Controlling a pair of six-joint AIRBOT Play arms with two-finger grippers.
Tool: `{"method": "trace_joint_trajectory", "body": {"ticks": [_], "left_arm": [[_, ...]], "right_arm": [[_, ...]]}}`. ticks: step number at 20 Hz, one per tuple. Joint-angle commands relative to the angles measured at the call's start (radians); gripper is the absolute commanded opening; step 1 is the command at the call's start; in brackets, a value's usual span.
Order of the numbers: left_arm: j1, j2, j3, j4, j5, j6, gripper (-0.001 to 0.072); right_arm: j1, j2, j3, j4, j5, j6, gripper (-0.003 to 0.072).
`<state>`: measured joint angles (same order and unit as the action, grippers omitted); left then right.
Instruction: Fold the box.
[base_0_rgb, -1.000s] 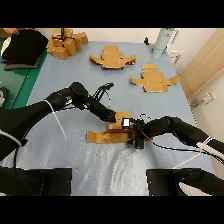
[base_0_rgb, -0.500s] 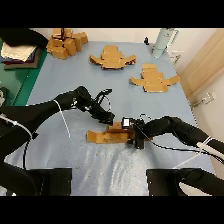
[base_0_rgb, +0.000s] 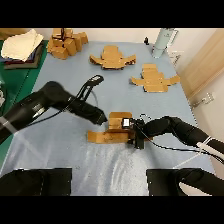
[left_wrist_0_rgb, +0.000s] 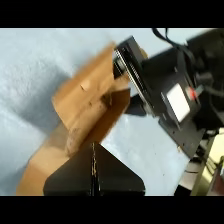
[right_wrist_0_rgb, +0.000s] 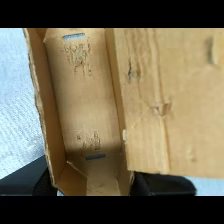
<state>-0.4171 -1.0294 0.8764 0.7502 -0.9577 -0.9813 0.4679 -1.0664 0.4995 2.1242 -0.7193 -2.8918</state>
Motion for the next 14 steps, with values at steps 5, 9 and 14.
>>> {"method": "trace_joint_trajectory", "body": {"ticks": [5, 9, 14], "left_arm": [[-0.001, 0.263, -0.245, 0.141, 0.006, 0.340, 0.0013], [0.050, 0.195, -0.332, -0.003, 0.103, 0.758, 0.0656], [0.054, -0.037, -0.332, -0.274, 0.166, 1.164, 0.0653]], "right_arm": [[0.000, 0.000, 0.000, 0.000, 0.000, 0.000, 0.0558], [0.000, 0.000, 0.000, 0.000, 0.000, 0.000, 0.0558], [0.000, 0.000, 0.000, 0.000, 0.000, 0.000, 0.0558]]}}
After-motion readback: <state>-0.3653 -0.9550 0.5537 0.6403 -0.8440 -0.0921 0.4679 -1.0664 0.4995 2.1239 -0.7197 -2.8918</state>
